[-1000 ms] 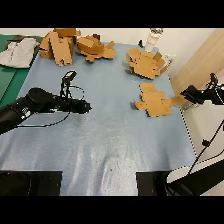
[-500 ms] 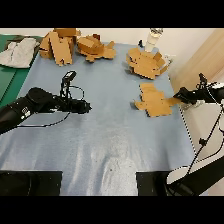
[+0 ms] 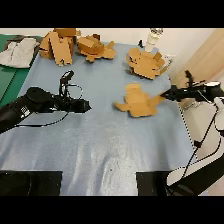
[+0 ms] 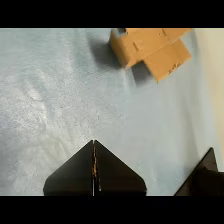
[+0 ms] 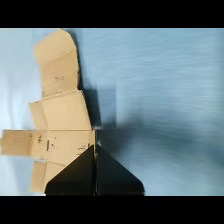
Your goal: Fold the box.
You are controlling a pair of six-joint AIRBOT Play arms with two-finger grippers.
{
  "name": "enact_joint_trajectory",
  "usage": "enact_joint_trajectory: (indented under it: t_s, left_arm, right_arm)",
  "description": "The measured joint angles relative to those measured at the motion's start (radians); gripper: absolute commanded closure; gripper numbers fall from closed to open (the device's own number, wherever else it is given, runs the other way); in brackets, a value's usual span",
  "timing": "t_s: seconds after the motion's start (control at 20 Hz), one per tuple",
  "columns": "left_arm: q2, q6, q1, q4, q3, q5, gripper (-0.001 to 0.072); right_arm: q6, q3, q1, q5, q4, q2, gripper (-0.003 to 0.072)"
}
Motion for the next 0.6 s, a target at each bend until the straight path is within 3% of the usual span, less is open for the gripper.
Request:
enact_joint_trajectory:
  t_s: [0.1, 0.25, 0.55, 0.6]
  left_arm:
    - [-0.003, -0.01, 0.029, 0.008, 0.0, -0.035, 0.0698]
    - [-0.004, -0.017, 0.095, 0.042, -0.004, -0.106, 0.0698]
    - [-0.005, 0.042, 0.187, 0.075, -0.024, -0.177, 0.0698]
    - [-0.006, 0.051, 0.193, 0.075, -0.026, -0.179, 0.0698]
  right_arm:
    - [-0.031, -0.103, 0.071, -0.021, 0.034, 0.046, 0.0685]
    - [-0.087, -0.333, 0.172, -0.154, 0.085, 0.181, 0.0685]
    - [-0.219, -0.882, 0.378, -0.513, 0.208, 0.61, 0.068]
    - [-0.225, -0.953, 0.41, -0.548, 0.22, 0.674, 0.0565]
